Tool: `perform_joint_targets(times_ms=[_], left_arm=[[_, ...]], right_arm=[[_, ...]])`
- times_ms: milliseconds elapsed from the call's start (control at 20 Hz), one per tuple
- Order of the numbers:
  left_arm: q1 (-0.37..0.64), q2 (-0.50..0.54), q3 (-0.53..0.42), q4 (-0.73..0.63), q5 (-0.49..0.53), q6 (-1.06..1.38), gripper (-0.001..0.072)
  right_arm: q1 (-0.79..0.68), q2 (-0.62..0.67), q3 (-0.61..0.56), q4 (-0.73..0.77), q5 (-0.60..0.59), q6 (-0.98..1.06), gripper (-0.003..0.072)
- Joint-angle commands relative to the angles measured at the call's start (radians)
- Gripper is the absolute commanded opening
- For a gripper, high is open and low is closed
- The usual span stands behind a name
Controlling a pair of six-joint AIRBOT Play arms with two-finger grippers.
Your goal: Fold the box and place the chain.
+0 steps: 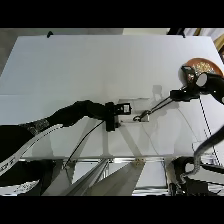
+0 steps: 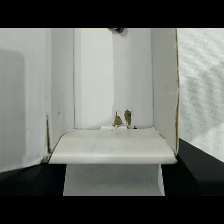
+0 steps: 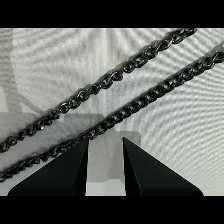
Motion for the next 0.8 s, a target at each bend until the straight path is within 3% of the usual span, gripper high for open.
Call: perform_joint_targets(times_ms=[0,350,500,550,750], left_arm=[[0.001,0.001,0.0,0.0,0.0,0.0,0.0152],[0.001,0.001,0.0,0.0,0.0,0.0,0.0152],[0.001,0.001,0.0,0.0,0.0,0.0,0.0152],[0.001,0.001,0.0,0.0,0.0,0.0,0.0152],[0.001,0.001,0.0,0.0,0.0,0.0,0.0152]], right_arm=[[0.0,-0.021,0.0,0.021,-0.011,0.0,0.0239],[0.0,-0.047,0.0,0.026,-0.023,0.0,0.0232],[0.003,-0.063,0.0,0.026,-0.013,0.0,0.0123],[0.01,-0.062,0.0,0.022,-0.008,-0.003,0.001],[0.031,-0.01,0.0,0.022,0.036,-0.003,0.0012]])
